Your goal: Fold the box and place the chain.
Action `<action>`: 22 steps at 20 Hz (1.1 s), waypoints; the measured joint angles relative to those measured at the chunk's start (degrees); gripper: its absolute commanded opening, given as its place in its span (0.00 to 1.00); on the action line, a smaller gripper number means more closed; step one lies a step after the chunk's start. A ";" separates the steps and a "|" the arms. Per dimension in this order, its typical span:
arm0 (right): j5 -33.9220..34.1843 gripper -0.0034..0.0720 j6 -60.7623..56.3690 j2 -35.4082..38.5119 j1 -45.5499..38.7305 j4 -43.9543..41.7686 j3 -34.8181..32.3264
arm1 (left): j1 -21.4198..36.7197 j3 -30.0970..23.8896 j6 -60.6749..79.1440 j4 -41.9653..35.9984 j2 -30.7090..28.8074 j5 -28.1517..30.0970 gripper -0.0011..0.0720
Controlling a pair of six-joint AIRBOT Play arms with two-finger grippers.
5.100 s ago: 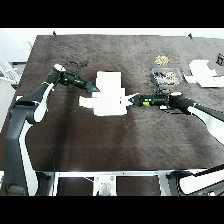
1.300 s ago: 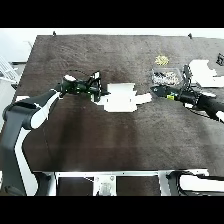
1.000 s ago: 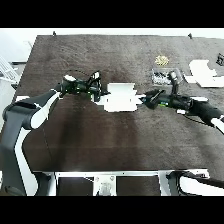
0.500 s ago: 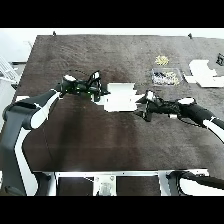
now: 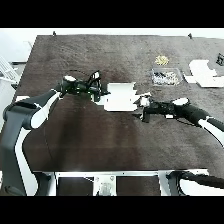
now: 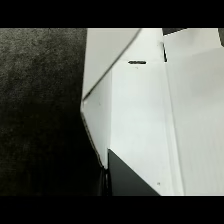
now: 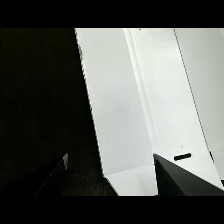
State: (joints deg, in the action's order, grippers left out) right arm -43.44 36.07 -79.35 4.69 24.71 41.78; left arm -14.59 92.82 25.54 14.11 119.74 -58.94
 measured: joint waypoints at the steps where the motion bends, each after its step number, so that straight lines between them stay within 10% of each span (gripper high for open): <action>1: 0.44 0.91 0.13 -0.39 0.15 -0.50 0.02 | 0.00 0.00 0.00 0.00 0.02 0.00 0.04; 22: 8.44 0.91 -1.51 -4.94 2.08 0.76 6.21 | 0.04 0.00 -0.11 0.07 0.07 -0.20 0.04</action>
State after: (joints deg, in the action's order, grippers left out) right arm -35.00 34.57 -84.29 6.76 25.47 47.99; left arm -14.55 92.82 25.43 14.17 119.81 -59.13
